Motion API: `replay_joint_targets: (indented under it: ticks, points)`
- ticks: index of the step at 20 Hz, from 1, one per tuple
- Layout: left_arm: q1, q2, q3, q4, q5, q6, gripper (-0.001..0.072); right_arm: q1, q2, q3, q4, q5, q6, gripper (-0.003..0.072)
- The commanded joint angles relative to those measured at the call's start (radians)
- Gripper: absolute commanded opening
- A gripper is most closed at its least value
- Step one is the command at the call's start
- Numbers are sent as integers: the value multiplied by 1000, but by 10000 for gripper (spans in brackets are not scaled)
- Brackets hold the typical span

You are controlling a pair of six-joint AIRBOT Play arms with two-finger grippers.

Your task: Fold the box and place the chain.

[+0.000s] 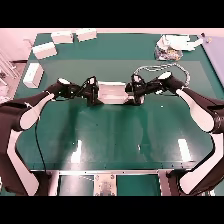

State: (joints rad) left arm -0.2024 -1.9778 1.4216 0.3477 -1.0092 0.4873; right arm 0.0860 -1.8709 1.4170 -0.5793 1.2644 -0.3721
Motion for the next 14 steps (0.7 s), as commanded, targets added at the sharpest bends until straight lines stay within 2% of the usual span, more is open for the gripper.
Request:
replay_joint_targets:
  ticks: [1, 11, 13, 14]
  points:
    - [1, 1, 0, 4, -5, 0, 249, -47, 30, 1, -2, 27, 25, 720]
    - [1, 1, 0, 4, -5, 0, 250, -118, 156, 1, 23, 31, 114, 720]
    - [1, 1, 0, 4, -5, 0, 250, -109, 156, 1, 28, 69, 149, 720]
    - [1, 1, 0, 4, -5, 0, 249, -105, 156, 1, 27, 82, 156, 681]
